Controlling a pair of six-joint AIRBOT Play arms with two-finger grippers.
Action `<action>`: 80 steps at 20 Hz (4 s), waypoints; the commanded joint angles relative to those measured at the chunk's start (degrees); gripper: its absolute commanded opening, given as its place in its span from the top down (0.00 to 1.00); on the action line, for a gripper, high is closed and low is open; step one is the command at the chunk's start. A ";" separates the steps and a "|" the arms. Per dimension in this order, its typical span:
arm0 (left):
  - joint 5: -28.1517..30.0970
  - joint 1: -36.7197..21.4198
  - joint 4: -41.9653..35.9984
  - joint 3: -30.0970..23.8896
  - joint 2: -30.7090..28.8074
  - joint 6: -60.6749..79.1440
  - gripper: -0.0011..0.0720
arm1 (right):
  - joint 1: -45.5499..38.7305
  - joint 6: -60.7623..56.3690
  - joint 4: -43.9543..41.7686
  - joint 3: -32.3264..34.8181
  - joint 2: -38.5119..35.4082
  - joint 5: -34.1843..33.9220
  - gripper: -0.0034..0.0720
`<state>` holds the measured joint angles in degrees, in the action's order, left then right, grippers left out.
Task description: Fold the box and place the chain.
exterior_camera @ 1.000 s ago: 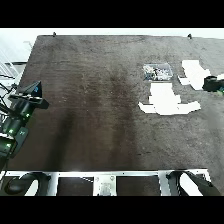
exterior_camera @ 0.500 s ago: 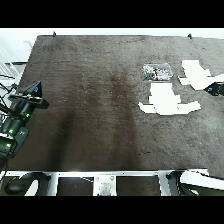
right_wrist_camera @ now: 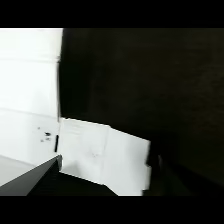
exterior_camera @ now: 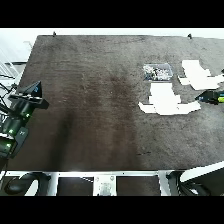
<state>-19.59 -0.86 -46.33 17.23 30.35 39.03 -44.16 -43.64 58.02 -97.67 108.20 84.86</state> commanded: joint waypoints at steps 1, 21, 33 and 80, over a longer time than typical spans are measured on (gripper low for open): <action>0.00 -0.02 0.02 -0.02 0.02 0.00 0.96 | -2.95 0.35 -2.29 -4.00 2.67 2.25 0.01; 0.02 -0.02 0.02 -0.02 0.02 0.00 0.96 | -2.75 -4.11 -7.41 -1.57 8.13 11.19 0.28; 0.02 -0.02 0.02 -0.02 0.02 0.02 0.96 | 2.64 -3.96 -7.74 0.35 9.75 16.46 0.95; -8.44 0.00 27.80 15.56 21.53 -13.97 0.04 | 54.34 29.31 -59.54 55.52 -25.11 -56.83 0.95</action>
<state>-26.68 -0.86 -29.80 26.17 43.51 33.52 9.93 -16.47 0.71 -42.28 82.72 28.27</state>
